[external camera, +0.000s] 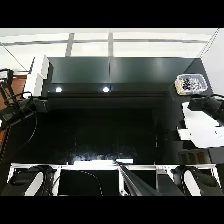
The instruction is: Fold the box and place the chain.
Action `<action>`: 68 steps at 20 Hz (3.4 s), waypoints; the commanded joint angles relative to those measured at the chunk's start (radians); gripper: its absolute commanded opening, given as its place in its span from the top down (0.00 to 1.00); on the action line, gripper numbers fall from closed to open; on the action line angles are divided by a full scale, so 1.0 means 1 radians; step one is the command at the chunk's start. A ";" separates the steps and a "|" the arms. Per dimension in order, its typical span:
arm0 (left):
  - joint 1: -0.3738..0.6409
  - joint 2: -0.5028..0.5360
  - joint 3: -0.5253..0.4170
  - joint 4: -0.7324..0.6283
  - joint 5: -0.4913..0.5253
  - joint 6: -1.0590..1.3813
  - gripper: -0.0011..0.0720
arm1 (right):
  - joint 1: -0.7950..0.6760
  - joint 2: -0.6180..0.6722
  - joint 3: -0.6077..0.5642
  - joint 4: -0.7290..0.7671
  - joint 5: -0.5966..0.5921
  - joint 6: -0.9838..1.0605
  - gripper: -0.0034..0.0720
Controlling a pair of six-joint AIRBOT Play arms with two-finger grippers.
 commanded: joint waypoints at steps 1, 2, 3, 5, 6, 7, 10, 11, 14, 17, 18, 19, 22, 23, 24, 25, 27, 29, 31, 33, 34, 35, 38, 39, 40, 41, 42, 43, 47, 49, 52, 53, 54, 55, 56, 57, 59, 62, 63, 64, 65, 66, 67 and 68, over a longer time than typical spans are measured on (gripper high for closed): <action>0.000 -0.016 0.000 -0.005 0.111 0.000 0.95 | 0.000 -0.007 0.000 0.034 -0.275 -0.003 0.93; 0.000 -0.027 0.000 -0.005 0.129 0.000 0.94 | -0.007 -0.023 0.000 -0.007 -0.416 -0.004 0.93; 0.000 -0.035 0.000 -0.005 0.141 0.000 0.94 | -0.031 -0.058 0.003 -0.018 -0.559 -0.004 0.93; 0.000 -0.056 0.000 -0.005 0.145 0.000 0.95 | -0.169 -0.180 0.076 0.002 -0.571 -0.001 0.92; 0.000 -0.067 0.000 -0.005 0.141 0.000 0.94 | -0.270 -0.266 0.142 0.017 -0.473 0.016 0.92; 0.000 -0.078 0.000 -0.005 0.137 0.000 0.91 | -0.366 -0.348 0.211 0.017 -0.362 0.046 0.74; 0.000 -0.112 0.000 -0.004 0.134 -0.001 0.02 | -0.625 -0.584 0.428 -0.011 0.072 0.113 0.04; 0.000 -0.122 0.000 -0.004 0.112 0.000 0.02 | -0.685 -0.646 0.484 -0.056 0.199 0.138 0.04; 0.000 -0.150 0.000 0.000 0.044 0.035 0.02 | -0.814 -0.789 0.598 -0.271 0.422 0.249 0.04; 0.000 -0.182 0.000 -0.001 0.002 0.050 0.02 | -0.875 -0.878 0.652 -0.363 0.443 0.241 0.05; -0.003 -0.188 0.000 -0.002 0.003 0.050 0.02 | -0.888 -0.912 0.678 -0.357 0.443 0.214 0.05; -0.008 -0.191 0.000 -0.001 0.007 0.050 0.02 | -0.895 -0.951 0.713 -0.357 0.459 0.182 0.05; -0.017 -0.197 0.000 -0.004 0.006 0.050 0.02 | -0.899 -1.078 0.836 -0.333 0.625 0.036 0.05; -0.019 -0.197 0.000 -0.010 0.006 0.049 0.02 | -0.899 -1.116 0.866 -0.300 0.702 -0.028 0.05; -0.021 -0.197 0.000 -0.014 0.006 0.049 0.02 | -0.899 -1.139 0.879 -0.269 0.732 -0.063 0.05; -0.020 -0.197 0.000 -0.033 0.006 0.049 0.02 | -0.899 -1.152 0.879 -0.247 0.729 -0.084 0.05; -0.020 -0.197 0.000 -0.057 0.007 0.050 0.02 | -0.890 -1.173 0.879 -0.222 0.771 -0.138 0.26; -0.020 -0.197 0.000 -0.057 0.007 0.050 0.02 | -0.880 -1.180 0.879 -0.217 0.797 -0.153 0.33; -0.020 -0.197 0.000 -0.057 0.007 0.050 0.02 | -0.880 -1.180 0.879 -0.197 0.825 -0.164 0.33; -0.020 -0.197 0.000 -0.057 0.007 0.050 0.02 | -0.880 -1.179 0.879 -0.175 0.867 -0.164 0.33; -0.020 -0.197 0.000 -0.057 0.007 0.050 0.02 | -0.880 -1.179 0.879 -0.157 0.888 -0.164 0.38; -0.020 -0.197 0.000 -0.057 0.006 0.050 0.02 | -0.879 -1.178 0.879 -0.142 0.908 -0.164 0.56; -0.020 -0.197 0.000 -0.057 0.006 0.050 0.02 | -0.876 -1.151 0.863 -0.112 0.935 -0.165 0.93; -0.020 -0.197 0.000 -0.057 0.005 0.050 0.02 | -0.871 -1.136 0.851 -0.106 0.932 -0.165 0.93; -0.020 -0.197 0.000 -0.057 0.005 0.050 0.02 | -0.864 -1.121 0.838 -0.095 0.932 -0.165 0.93; -0.020 -0.197 0.000 -0.057 0.001 0.050 0.02 | -0.854 -1.104 0.821 -0.080 0.932 -0.168 0.93; -0.020 -0.196 0.000 -0.057 -0.010 0.050 0.02 | -0.842 -1.088 0.803 -0.061 0.939 -0.167 0.93; -0.020 -0.196 0.000 -0.065 -0.025 0.049 0.02 | -0.828 -1.068 0.780 -0.037 0.953 -0.167 0.93; -0.020 -0.196 0.000 -0.080 -0.037 0.049 0.02 | -0.752 -0.946 0.639 0.039 0.914 -0.146 0.93; -0.020 -0.196 0.000 -0.088 -0.039 0.049 0.02 | -0.695 -0.872 0.548 0.095 0.892 -0.134 0.93; -0.020 -0.197 0.000 -0.089 -0.054 0.049 0.02 | -0.591 -0.734 0.389 0.220 0.814 -0.121 0.93; -0.020 -0.197 0.000 -0.098 -0.063 0.049 0.02 | -0.550 -0.681 0.330 0.271 0.778 -0.117 0.93; -0.020 -0.197 0.000 -0.109 -0.075 0.050 0.02 | -0.508 -0.626 0.270 0.328 0.739 -0.103 0.93; -0.021 -0.197 0.000 -0.119 -0.084 0.050 0.02 | -0.468 -0.574 0.215 0.377 0.697 -0.078 0.93; -0.020 -0.197 0.000 -0.133 -0.098 0.050 0.02 | -0.419 -0.515 0.156 0.423 0.650 -0.077 0.93; -0.021 -0.197 0.000 -0.134 -0.115 0.050 0.02 | -0.375 -0.461 0.107 0.452 0.613 -0.079 0.93; -0.021 -0.200 0.000 -0.133 -0.166 0.050 0.02 | -0.288 -0.345 0.012 0.500 0.554 -0.105 0.93; -0.057 -0.210 0.000 -0.154 -0.214 0.050 0.02 | -0.146 -0.173 -0.145 0.625 0.436 -0.195 0.93; -0.087 -0.214 0.000 -0.183 -0.212 0.050 0.02 | -0.098 -0.126 -0.193 0.657 0.384 -0.228 0.93; -0.128 -0.223 0.000 -0.227 -0.199 0.050 0.02 | -0.043 -0.087 -0.241 0.686 0.323 -0.253 0.93; -0.174 -0.238 0.000 -0.272 -0.179 0.050 0.02 | 0.006 -0.060 -0.280 0.705 0.268 -0.274 0.93; -0.227 -0.261 0.000 -0.323 -0.154 0.050 0.02 | 0.061 -0.043 -0.311 0.718 0.213 -0.280 0.93; -0.275 -0.290 0.000 -0.372 -0.129 0.051 0.02 | 0.110 -0.043 -0.327 0.717 0.175 -0.281 0.93; -0.324 -0.327 0.001 -0.419 -0.104 0.061 0.02 | 0.161 -0.043 -0.339 0.711 0.138 -0.280 0.93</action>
